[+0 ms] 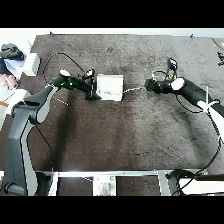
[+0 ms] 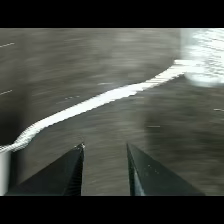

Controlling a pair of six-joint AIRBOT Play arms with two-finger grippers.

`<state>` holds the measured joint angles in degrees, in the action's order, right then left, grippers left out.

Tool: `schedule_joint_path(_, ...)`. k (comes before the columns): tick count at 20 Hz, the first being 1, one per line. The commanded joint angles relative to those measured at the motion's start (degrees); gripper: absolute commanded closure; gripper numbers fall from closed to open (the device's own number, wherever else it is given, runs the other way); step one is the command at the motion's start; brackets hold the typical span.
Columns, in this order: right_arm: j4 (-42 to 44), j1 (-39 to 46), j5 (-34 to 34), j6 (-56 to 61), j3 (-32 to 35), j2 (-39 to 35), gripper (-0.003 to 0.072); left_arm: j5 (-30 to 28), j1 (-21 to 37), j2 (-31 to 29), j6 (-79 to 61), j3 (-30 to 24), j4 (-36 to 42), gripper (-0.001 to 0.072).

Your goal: Fold the box and place the chain.

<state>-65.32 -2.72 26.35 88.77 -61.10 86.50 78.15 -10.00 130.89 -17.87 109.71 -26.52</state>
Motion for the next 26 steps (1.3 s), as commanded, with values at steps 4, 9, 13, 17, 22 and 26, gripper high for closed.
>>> schedule_joint_path(4,8.94,2.29,-11.39,1.44,-0.02,8.26,0.0380,0.00,0.04,0.02,-0.04,0.00,0.00,0.0304)
schedule_joint_path(9,9.31,-0.79,-11.93,1.33,-8.31,15.39,0.0381,-0.02,0.04,0.02,-0.02,0.00,0.00,0.0304)
schedule_joint_path(13,9.20,-1.14,-11.54,1.27,-9.75,15.85,0.0677,-0.02,0.04,0.02,-0.02,0.00,-0.02,0.0305)
schedule_joint_path(17,9.22,-3.13,-3.63,-3.69,-9.75,9.31,0.0679,-0.02,0.04,0.02,-0.02,0.00,0.00,0.0305)
schedule_joint_path(22,9.22,-11.50,1.90,-9.53,-9.75,-6.01,0.0678,-0.02,0.04,0.02,-0.02,0.00,-0.02,0.0305)
schedule_joint_path(26,9.25,-19.71,-6.75,-9.49,-9.75,-12.26,0.0678,0.00,0.04,0.02,-0.02,0.00,-0.02,0.0305)
